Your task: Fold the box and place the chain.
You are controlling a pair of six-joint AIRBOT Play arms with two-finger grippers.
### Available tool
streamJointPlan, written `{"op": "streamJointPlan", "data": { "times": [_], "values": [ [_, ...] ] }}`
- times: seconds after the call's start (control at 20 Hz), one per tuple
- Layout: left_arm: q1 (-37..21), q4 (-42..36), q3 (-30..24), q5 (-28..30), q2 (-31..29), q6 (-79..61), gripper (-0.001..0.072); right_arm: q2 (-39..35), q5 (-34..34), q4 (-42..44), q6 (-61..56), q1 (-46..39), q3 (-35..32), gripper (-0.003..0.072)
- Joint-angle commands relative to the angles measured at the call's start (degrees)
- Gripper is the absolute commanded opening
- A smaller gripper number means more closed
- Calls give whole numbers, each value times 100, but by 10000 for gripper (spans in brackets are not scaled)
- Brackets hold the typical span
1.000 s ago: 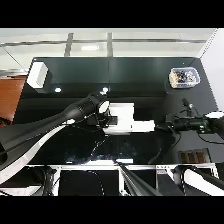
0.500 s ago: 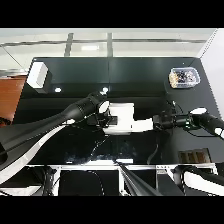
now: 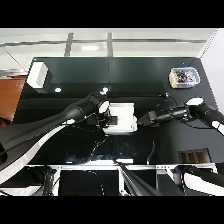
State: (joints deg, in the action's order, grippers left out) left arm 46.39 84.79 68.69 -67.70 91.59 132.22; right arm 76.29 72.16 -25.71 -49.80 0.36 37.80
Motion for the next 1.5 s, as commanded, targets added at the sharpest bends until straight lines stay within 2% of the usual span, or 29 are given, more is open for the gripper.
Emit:
{"op": "streamJointPlan", "data": {
  "times": [0.0, 0.15, 0.25, 0.55, 0.85, 1.3, 1.4, 1.45],
  "values": [
    [-2, 0, 2, -4, 2, -2, 24, 2, -356, -310, -542, 654, 321, 516],
    [-2, 0, 2, -4, 2, -2, 24, 2, -601, -625, -1152, 1045, 527, 515],
    [-2, 0, 2, -2, 2, -2, 24, 2, -715, -629, -1266, 1226, 603, 469],
    [-2, 0, 2, -4, 2, -2, 24, 2, -1051, -1034, -1779, 1576, 664, 467],
    [-2, 0, 2, -4, 2, -2, 24, 2, -1329, -2221, -2708, 2100, 949, 467],
    [-2, 0, 2, -2, 2, -2, 24, 107, -1453, -4496, -5108, 3005, 1604, 466],
    [-2, 0, 2, -4, 2, -2, 24, 251, -1281, -4883, -5650, 3211, 1880, 358],
    [-2, 0, 2, -4, 2, -2, 24, 356, -1134, -4964, -5871, 3309, 2013, 358]
  ]
}}
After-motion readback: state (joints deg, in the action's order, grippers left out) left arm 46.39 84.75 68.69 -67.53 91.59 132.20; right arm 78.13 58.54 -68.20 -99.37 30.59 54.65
